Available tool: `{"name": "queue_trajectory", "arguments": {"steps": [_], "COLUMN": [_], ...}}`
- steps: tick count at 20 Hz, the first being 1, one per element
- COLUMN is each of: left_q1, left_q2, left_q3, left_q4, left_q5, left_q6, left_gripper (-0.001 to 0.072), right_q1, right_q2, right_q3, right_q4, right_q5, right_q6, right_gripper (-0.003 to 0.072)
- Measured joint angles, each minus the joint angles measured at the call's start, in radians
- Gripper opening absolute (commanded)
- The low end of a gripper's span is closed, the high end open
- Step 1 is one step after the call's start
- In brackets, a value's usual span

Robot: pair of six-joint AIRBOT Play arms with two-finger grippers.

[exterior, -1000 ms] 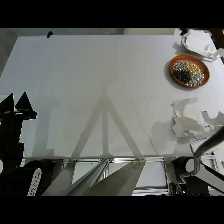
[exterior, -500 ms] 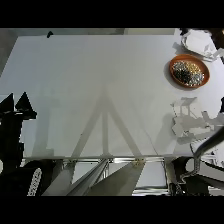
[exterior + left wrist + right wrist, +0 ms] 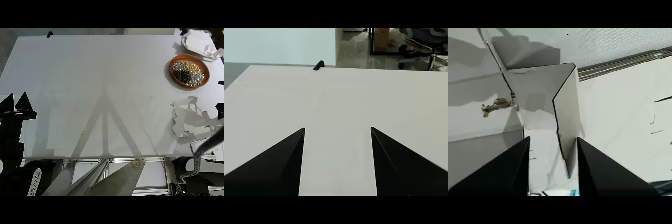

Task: Fold the box and place the chain.

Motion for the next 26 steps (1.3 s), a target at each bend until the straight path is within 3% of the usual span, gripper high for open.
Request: {"name": "queue_trajectory", "arguments": {"steps": [1,8,13,20,26], "left_q1": [0.000,0.000,0.000,0.000,0.000], "left_q2": [0.000,0.000,0.000,0.000,0.000], "left_q3": [0.000,0.000,0.000,0.000,0.000], "left_q4": [0.000,0.000,0.000,0.000,0.000], "left_q5": [0.000,0.000,0.000,0.001,0.003], "left_q6": [0.000,0.000,0.000,0.000,0.000], "left_gripper": [0.0452,0.0452,0.0452,0.0452,0.0452], "right_q1": [0.000,0.016,0.131,0.418,0.614], "right_q2": [-0.016,-0.058,0.071,0.323,0.382], "right_q3": [0.000,0.000,0.000,-0.031,-0.143], "right_q4": [-0.006,0.121,0.281,0.588,0.665], "right_q5": [-0.006,0.071,0.111,-0.040,-0.157], "right_q6": [0.000,0.002,0.001,-0.003,0.038], "right_gripper": [0.0011,0.0008,0.0008,0.0008,0.0008]}}
